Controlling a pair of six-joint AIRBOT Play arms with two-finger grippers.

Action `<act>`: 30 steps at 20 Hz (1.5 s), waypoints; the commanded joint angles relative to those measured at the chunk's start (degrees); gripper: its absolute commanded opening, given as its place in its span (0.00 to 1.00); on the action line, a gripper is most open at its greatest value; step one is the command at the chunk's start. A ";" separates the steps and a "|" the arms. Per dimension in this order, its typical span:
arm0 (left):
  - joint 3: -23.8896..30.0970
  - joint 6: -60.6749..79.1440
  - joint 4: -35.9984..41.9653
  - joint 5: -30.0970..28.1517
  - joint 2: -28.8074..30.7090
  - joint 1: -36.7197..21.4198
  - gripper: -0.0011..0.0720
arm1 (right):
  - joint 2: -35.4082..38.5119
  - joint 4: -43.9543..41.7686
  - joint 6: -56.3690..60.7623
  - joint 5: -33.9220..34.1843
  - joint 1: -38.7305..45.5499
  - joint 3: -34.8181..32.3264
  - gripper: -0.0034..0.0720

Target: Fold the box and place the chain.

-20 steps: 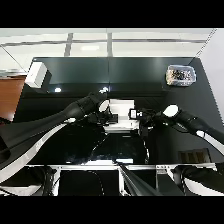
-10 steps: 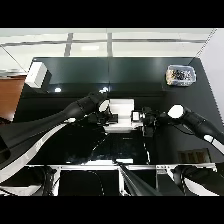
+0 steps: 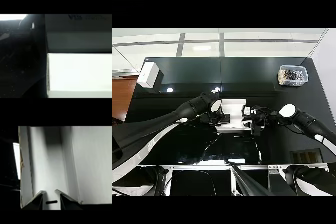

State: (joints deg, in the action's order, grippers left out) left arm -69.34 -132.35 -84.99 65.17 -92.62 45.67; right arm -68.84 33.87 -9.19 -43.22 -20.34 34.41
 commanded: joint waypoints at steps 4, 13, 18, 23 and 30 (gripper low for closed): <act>0.02 -0.07 0.02 0.00 0.00 0.00 0.06 | -2.27 -5.75 1.73 1.33 -0.81 0.04 0.37; 0.02 -0.04 0.02 0.07 0.00 0.00 0.06 | -1.53 -0.28 14.08 -0.55 -0.70 0.11 0.13; 0.02 -0.07 0.02 0.70 -0.02 0.00 0.06 | 7.69 26.51 60.65 -16.85 6.08 10.91 0.07; 0.02 -0.07 0.04 1.25 -0.02 0.00 0.05 | 9.14 27.04 85.00 -14.16 32.46 7.32 0.07; 0.02 -0.07 0.02 1.18 -0.02 -0.02 0.06 | -4.11 2.56 74.66 -19.45 28.68 -2.73 0.07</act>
